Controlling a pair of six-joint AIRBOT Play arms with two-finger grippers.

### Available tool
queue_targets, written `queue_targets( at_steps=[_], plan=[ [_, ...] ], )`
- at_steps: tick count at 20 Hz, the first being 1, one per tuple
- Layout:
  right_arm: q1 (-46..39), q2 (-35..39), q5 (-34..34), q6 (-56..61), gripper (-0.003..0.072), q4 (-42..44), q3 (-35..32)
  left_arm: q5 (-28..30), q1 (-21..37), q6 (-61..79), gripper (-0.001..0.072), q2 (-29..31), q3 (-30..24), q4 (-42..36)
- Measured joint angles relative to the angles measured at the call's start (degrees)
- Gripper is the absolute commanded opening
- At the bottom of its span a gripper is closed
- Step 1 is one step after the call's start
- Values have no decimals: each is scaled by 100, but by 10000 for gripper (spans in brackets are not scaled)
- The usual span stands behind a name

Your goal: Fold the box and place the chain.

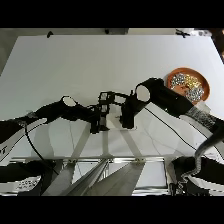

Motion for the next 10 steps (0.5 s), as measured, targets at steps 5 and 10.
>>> queue_targets(
  at_steps=[5, 10],
  plan=[
    [0, 17, 96, 87, 293, -236, 4, 2, 0, 7, 203, 0, 0, 0],
    [-7, 129, 221, 138, 293, -398, -4, 2, 0, 24, 203, 0, 0, 4]
  ],
)
